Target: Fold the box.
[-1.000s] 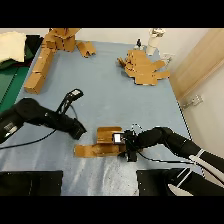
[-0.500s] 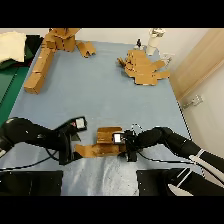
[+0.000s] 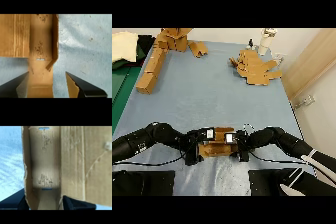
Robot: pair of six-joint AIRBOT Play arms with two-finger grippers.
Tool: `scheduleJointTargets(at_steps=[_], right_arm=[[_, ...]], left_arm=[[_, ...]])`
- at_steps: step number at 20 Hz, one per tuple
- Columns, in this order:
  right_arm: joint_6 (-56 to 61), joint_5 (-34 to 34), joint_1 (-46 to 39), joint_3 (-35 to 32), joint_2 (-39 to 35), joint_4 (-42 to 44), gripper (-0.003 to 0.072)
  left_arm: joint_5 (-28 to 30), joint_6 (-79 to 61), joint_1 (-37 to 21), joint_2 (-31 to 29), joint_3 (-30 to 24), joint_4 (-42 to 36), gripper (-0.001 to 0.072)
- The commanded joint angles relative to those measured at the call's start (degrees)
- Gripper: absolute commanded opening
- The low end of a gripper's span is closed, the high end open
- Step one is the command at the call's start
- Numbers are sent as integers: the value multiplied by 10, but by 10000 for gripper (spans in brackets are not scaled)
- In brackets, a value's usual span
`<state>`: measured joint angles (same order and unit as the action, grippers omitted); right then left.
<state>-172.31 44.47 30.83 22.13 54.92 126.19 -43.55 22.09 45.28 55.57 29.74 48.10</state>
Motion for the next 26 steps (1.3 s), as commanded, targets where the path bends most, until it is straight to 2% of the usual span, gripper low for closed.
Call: scheduleJointTargets(at_steps=[1, 2, 3, 6, 7, 8, 12, 16, 17, 18, 26], right_arm=[[0, 0, 0, 0, 0, 0, 473], [0, 0, 0, 0, 0, 0, 473], [0, 0, 0, 0, 0, 0, 474], [0, 0, 0, 0, 0, 0, 473], [0, 0, 0, 0, 0, 0, 473], [0, 0, 0, 0, 0, 0, 473], [0, 0, 0, 0, 0, 0, 473], [0, 0, 0, 0, 0, 0, 473], [0, 0, 0, 0, 0, 0, 473], [0, 0, 0, 0, 0, 0, 473], [0, 0, 0, 0, 0, 0, 473]], left_arm=[[19, -7, 5, 16, 1, -20, 673], [19, -7, 5, 18, 1, -21, 567], [20, -7, 5, 23, 1, -20, 525], [32, -7, 7, 37, 1, -29, 523], [37, -7, 11, 38, 1, -31, 373], [46, -7, 17, 38, 1, -31, 288], [92, -13, 33, 38, 1, -30, 286], [108, -19, 44, 38, 1, -29, 282], [108, -20, 44, 38, 1, -29, 129], [109, -21, 44, 39, 1, -29, 105], [141, -21, 65, 38, 1, -34, 108]])
